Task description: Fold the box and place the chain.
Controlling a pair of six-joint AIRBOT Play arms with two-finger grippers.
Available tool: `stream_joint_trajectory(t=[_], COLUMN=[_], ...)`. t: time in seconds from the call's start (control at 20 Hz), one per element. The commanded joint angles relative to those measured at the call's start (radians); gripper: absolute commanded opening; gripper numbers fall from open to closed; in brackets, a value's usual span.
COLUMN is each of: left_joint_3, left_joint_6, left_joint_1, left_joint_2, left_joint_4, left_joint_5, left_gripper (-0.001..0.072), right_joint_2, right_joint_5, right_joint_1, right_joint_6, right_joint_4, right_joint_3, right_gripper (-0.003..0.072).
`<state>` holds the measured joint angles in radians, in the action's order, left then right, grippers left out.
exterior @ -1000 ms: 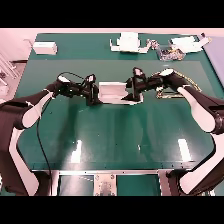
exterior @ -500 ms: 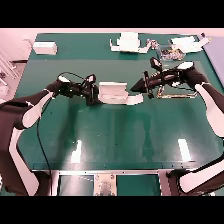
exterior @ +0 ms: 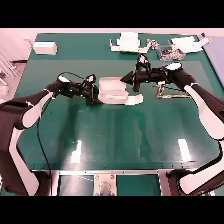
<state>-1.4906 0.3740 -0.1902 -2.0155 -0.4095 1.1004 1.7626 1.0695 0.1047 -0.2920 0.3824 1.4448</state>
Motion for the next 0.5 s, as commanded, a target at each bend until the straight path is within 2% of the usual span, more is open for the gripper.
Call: stream_joint_trajectory(t=[0.0,0.45], left_joint_3=[0.0,0.0], left_joint_6=[0.0,0.0], left_joint_1=[0.0,0.0], left_joint_2=[0.0,0.0], left_joint_4=[0.0,0.0], left_joint_5=[0.0,0.005], left_gripper=[0.0338,0.0338], right_joint_2=[0.018,0.174], right_joint_5=[-0.141,-0.135], right_joint_1=[0.008,0.04], right_joint_6=[-0.016,-0.015], right_joint_4=[-0.036,0.002], right_joint_3=[0.0,-0.002], right_gripper=[0.001,0.0009])
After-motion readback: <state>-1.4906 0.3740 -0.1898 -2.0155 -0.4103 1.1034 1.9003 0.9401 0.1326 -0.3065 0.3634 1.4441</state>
